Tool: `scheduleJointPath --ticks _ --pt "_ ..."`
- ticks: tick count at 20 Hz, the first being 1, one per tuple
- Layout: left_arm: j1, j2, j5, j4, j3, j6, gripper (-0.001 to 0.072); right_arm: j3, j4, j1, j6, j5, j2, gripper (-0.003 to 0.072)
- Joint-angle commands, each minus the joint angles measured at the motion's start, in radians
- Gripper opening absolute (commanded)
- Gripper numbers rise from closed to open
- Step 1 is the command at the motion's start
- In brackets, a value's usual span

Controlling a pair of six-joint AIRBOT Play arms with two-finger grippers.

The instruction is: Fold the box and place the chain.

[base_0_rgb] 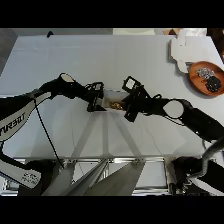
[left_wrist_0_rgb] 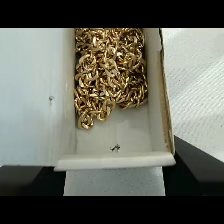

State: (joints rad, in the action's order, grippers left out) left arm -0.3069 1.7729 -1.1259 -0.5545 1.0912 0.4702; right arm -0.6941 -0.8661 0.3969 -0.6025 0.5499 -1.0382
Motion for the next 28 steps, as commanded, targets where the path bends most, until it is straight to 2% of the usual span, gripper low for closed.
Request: scheduleJointPath --ticks 1,3,5,6,9,12,15,18,21,23,28 --pt "0.0 0.0 0.0 0.0 0.0 0.0 0.0335 0.0 -0.034 -0.076 0.0 0.208 0.077 0.02" --pt "0.0 0.0 0.0 0.0 0.0 0.0 0.0335 0.001 -0.066 -0.148 0.0 0.299 0.092 0.0207" --pt "0.0 0.0 0.0 0.0 0.0 0.0 0.0335 0.021 -0.084 -0.228 0.006 0.346 0.088 0.0331" --pt "0.0 0.0 0.0 0.0 0.0 0.0 0.0335 0.04 -0.084 -0.265 0.035 0.35 0.084 0.0339" --pt "0.0 0.0 0.0 0.0 0.0 0.0 0.0335 0.087 -0.076 -0.341 0.248 0.347 0.039 0.0339" --pt "0.0 0.0 0.0 0.0 0.0 0.0 0.0335 0.097 -0.032 -0.362 0.476 0.338 -0.075 0.0338" --pt "0.0 0.0 0.0 0.0 0.0 0.0 0.0335 0.097 0.128 -0.36 0.584 0.27 -0.18 0.0337" --pt "0.0 0.0 0.0 0.0 0.0 0.0 0.0335 0.097 0.264 -0.36 0.74 0.251 -0.238 0.0335" --pt "0.0 0.0 0.0 0.0 0.0 0.0 0.0335 0.097 0.332 -0.36 0.893 0.249 -0.26 0.0329" --pt "0.0 0.0 0.0 0.0 0.0 0.0 0.0335 0.097 0.362 -0.36 0.964 0.248 -0.259 0.0263" --pt "0.0 0.0 0.0 0.0 0.0 0.0 0.0335 0.097 0.404 -0.36 1.049 0.243 -0.26 0.0262"
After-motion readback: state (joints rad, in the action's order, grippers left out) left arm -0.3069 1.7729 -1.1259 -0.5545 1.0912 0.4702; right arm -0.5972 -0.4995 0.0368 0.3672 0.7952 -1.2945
